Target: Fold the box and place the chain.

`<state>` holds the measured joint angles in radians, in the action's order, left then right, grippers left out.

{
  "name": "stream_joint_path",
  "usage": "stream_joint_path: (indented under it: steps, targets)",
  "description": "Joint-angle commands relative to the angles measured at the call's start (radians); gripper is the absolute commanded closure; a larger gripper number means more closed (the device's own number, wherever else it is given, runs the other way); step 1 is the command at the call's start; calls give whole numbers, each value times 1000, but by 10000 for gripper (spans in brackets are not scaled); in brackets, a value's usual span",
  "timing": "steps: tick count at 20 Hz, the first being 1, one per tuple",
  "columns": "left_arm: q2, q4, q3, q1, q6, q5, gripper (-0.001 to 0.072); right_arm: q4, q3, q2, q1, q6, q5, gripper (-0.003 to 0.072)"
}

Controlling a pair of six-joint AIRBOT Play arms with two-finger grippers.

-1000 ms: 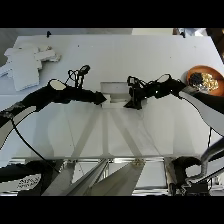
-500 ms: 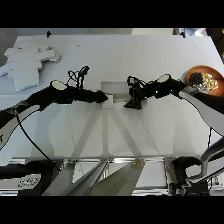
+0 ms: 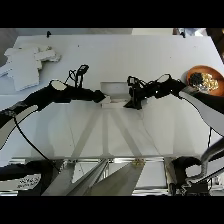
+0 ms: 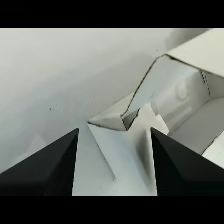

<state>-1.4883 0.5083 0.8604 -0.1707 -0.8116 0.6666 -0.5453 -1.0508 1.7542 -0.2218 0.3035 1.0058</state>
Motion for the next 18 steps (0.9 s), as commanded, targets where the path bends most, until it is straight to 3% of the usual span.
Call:
stream_joint_path:
  steps: [1, 6, 11, 14, 18]
  targets:
    - [16, 10, 10, -1, 0, -5, 215, 0, 0, 1, 0, 0, 0, 311]
    - [17, 51, 29, -2, -23, 72, 216, 0, 0, 1, 0, 0, 0, 311]
    - [17, 322, 198, 10, -236, 221, 216, 0, 0, 1, 0, 0, 0, 311]
    - [16, 393, 282, 11, -323, 256, 216, 0, 0, 1, 0, 0, 0, 311]
    - [11, 626, 305, -42, -444, 275, 211, 0, 0, 1, 0, 0, 0, 311]
